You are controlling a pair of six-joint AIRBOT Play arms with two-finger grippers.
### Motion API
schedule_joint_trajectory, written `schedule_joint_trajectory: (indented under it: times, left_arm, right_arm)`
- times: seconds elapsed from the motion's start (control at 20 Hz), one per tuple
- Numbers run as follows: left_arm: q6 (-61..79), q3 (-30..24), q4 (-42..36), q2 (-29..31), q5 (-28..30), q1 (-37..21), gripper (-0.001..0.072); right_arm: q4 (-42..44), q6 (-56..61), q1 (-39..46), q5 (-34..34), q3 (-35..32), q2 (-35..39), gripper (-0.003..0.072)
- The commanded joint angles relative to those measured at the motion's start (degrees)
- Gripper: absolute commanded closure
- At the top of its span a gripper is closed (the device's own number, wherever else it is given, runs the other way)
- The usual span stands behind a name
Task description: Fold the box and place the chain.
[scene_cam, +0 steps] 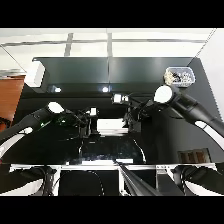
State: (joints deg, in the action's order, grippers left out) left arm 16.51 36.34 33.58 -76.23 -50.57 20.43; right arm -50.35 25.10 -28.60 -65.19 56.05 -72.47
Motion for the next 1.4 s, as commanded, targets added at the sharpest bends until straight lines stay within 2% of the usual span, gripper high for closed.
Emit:
schedule_joint_trajectory:
  times: [0.0, 0.05, 0.1, 0.15, 0.35, 0.5, 0.75, 1.0, 1.35]
  left_arm:
    - [0.00, 0.04, 0.02, -0.02, 0.00, 0.04, 0.0366]
    - [0.00, 0.04, 0.04, -0.02, 0.00, 0.04, 0.0366]
    - [0.00, 0.04, 0.02, -0.02, 0.00, 0.04, 0.0366]
    - [0.00, 0.04, 0.02, -0.02, 0.02, 0.04, 0.0366]
    - [0.00, 0.04, 0.02, -0.02, 0.02, 0.04, 0.0366]
    - [0.00, 0.04, 0.02, -0.02, 0.04, 0.04, 0.0366]
    - [0.00, 0.04, 0.04, -0.02, 0.02, 0.04, 0.0365]
    - [0.00, 0.04, 0.04, -0.02, 0.02, 0.04, 0.0365]
    - [0.00, 0.04, 0.02, -0.02, 0.00, 0.04, 0.0353]
  right_arm:
    - [1.29, 15.41, 3.61, -5.14, 0.35, 3.30, 0.0408]
    - [2.27, 21.70, 4.87, -8.26, 0.17, 3.26, 0.0436]
    - [3.15, 27.58, 5.68, -10.25, -0.74, 3.26, 0.0611]
    - [4.52, 30.16, 5.88, -10.73, -2.29, 3.28, 0.0672]
    - [21.46, 31.93, 5.84, -1.09, -10.10, 2.93, 0.0672]
    - [28.39, 33.62, 5.66, 4.28, -10.84, 0.94, 0.0672]
    - [26.84, 33.88, 5.27, 6.45, -10.86, -2.12, 0.0672]
    - [19.71, 37.75, 5.27, 8.74, -10.91, -5.55, 0.0672]
    - [16.17, 39.19, 5.27, 9.11, -10.91, -5.95, 0.0671]
